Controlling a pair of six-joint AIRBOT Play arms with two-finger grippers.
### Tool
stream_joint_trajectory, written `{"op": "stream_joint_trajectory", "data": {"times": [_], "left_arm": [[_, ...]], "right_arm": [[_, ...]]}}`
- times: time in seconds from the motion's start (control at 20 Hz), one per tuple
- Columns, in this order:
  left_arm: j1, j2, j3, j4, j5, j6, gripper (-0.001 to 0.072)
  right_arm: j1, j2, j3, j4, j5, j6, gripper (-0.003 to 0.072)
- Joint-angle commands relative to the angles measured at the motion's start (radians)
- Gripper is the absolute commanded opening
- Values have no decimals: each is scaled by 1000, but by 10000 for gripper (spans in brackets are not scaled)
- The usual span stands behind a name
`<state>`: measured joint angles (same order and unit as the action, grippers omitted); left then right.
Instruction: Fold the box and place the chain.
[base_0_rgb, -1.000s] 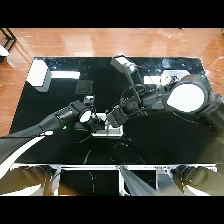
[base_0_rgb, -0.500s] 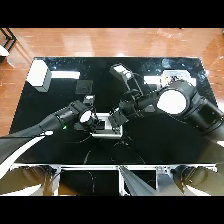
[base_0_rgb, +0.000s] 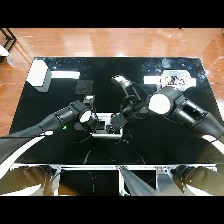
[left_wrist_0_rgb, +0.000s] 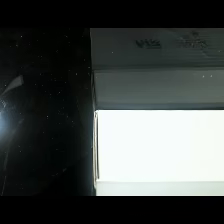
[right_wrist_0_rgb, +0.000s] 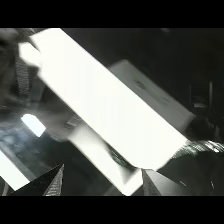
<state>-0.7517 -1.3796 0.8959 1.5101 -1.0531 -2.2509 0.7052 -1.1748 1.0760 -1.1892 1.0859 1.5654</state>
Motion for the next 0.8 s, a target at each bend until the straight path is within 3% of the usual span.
{"op": "stream_joint_trajectory", "data": {"times": [0.0,0.15,0.3,0.35,0.4,0.55,0.75], "left_arm": [[0,0,0,0,2,0,25],[1,0,0,0,2,0,25],[1,0,0,1,2,0,25],[1,0,0,0,2,0,26],[1,0,0,0,1,0,25],[0,0,0,0,-3,0,26],[1,-1,0,0,-2,0,25]], "right_arm": [[-103,37,-4,-48,116,2,559],[-237,66,-5,-201,179,19,558],[-375,59,-64,-353,13,125,560],[-415,45,-90,-356,-54,130,683],[-447,15,-105,-352,-103,128,713],[-501,-105,-106,-356,-209,162,710],[-562,-225,-75,-357,-343,446,702]]}}
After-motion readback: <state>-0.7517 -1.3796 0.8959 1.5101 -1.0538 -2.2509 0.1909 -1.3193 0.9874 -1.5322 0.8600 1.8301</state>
